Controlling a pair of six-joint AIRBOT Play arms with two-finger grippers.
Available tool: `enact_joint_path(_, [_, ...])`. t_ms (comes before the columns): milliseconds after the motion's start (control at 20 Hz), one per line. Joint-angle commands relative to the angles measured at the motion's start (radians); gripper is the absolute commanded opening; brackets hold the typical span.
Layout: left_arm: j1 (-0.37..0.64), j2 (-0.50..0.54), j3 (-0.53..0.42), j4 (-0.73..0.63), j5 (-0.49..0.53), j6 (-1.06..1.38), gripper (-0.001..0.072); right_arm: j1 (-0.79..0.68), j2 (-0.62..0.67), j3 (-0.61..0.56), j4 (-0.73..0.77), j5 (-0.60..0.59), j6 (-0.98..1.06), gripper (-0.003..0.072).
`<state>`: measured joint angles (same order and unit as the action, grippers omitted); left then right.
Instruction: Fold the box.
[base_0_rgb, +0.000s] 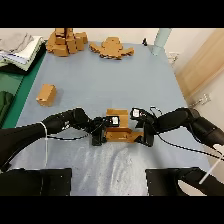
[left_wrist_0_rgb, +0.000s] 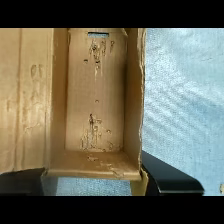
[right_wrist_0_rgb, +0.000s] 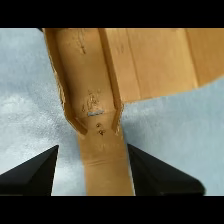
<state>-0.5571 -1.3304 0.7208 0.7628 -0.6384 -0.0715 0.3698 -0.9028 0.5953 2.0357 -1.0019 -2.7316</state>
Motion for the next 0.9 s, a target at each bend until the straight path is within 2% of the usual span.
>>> enact_joint_path(0, [0.000,0.000,0.000,0.000,0.000,0.000,0.0523,0.000,-0.043,-0.008,0.041,0.066,-0.149,0.0662])
enact_joint_path(50, [0.000,0.000,0.000,0.000,0.000,0.000,0.0523,0.003,-0.045,-0.009,0.044,0.079,-0.150,0.0660])
enact_joint_path(100, [0.000,0.000,0.000,0.000,0.000,0.000,0.0523,0.014,-0.045,-0.009,0.044,0.090,-0.151,0.0623])
enact_joint_path(150, [0.000,0.000,0.000,0.000,0.000,0.000,0.0523,0.031,-0.047,-0.009,0.044,0.099,-0.164,0.0508])
enact_joint_path(250, [0.000,0.000,0.000,0.000,0.000,0.000,0.0523,0.066,-0.068,-0.009,0.047,0.114,-0.169,0.0462])
enact_joint_path(300, [0.000,0.000,0.000,0.000,0.000,0.000,0.0523,0.080,-0.084,-0.009,0.048,0.113,-0.168,0.0380])
enact_joint_path(350, [0.000,0.000,0.000,0.000,0.000,0.000,0.0523,0.096,-0.101,-0.009,0.048,0.118,-0.168,0.0340])
enact_joint_path(400, [0.000,0.000,0.000,0.000,0.000,0.000,0.0523,0.110,-0.113,-0.009,0.050,0.132,-0.168,0.0338])
enact_joint_path(450, [0.000,0.000,0.000,0.000,0.000,0.000,0.0523,0.126,-0.121,-0.009,0.049,0.147,-0.169,0.0262])
enact_joint_path(500, [0.000,0.000,0.000,0.000,0.000,0.000,0.0523,0.136,-0.126,-0.009,0.051,0.167,-0.169,0.0225])
enact_joint_path(750, [0.000,0.000,0.000,0.000,0.000,0.000,0.0523,0.162,-0.140,-0.009,0.053,0.241,-0.169,0.0243])
enact_joint_path(800, [0.000,0.000,0.000,0.000,0.000,0.000,0.0523,0.162,-0.148,-0.009,0.060,0.241,-0.168,0.0400])
enact_joint_path(850, [0.000,0.000,0.000,0.000,0.000,0.000,0.0523,0.162,-0.157,-0.009,0.070,0.240,-0.168,0.0625])
